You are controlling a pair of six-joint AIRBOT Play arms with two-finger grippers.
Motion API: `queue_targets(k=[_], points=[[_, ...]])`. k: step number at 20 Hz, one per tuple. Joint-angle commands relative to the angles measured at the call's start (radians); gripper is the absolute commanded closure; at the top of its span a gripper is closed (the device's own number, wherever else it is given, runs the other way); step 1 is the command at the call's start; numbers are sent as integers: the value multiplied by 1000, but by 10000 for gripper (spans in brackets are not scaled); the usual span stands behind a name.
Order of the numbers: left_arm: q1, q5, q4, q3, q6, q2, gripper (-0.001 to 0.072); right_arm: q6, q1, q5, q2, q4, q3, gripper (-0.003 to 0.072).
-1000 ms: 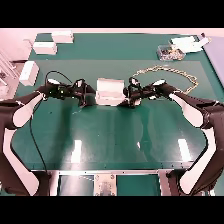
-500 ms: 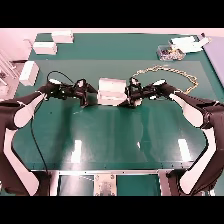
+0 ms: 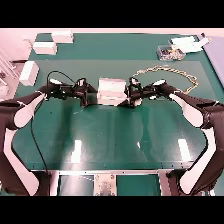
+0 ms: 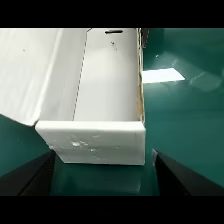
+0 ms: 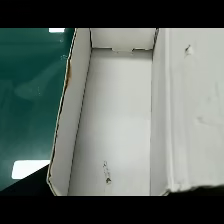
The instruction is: Fold the box and place the chain.
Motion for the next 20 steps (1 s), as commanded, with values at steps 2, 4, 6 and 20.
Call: queue_targets(k=[2, 4, 6, 20], points=[[34, 10, 1, 1, -34, 0, -11, -1, 0, 2, 0, -4, 0, 107], [37, 8, -20, 1, -33, 0, -11, -1, 0, 2, 0, -4, 0, 107], [36, 10, -26, 1, -34, 0, -11, -1, 0, 2, 0, -4, 0, 107], [40, -24, 18, 16, -36, 3, -11, -1, 0, 2, 0, -4, 0, 107]])
